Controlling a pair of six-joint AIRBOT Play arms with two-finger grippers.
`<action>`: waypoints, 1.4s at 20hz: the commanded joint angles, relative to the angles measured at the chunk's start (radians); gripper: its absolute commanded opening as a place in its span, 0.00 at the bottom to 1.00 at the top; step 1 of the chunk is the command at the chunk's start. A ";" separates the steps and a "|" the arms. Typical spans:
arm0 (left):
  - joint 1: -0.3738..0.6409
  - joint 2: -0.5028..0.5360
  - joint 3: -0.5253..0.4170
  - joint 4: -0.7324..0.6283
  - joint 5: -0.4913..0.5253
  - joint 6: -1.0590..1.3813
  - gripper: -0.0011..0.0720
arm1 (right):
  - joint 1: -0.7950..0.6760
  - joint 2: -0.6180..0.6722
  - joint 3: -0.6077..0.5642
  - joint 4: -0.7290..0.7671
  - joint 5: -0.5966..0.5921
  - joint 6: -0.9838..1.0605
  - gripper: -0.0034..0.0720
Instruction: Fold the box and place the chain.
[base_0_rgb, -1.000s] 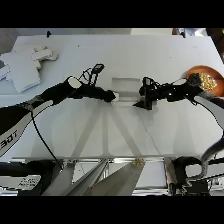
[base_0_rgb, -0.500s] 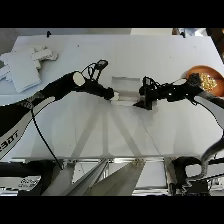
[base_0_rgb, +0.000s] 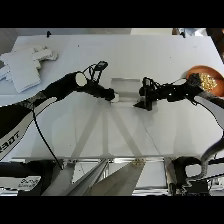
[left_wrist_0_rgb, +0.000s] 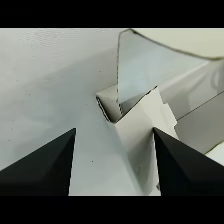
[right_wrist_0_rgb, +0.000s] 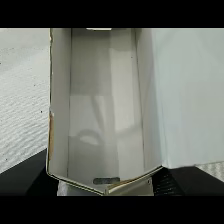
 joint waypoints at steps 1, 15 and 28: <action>0.000 0.000 0.001 -0.064 0.025 -0.014 0.71 | 0.000 0.000 0.000 0.004 -0.001 0.001 0.73; 0.001 -0.082 0.001 -0.083 0.000 0.019 0.72 | 0.000 0.000 0.000 0.004 -0.001 0.001 0.73; -0.015 -0.078 0.142 0.251 -0.153 -0.262 0.67 | 0.000 0.000 0.000 0.004 -0.001 0.001 0.73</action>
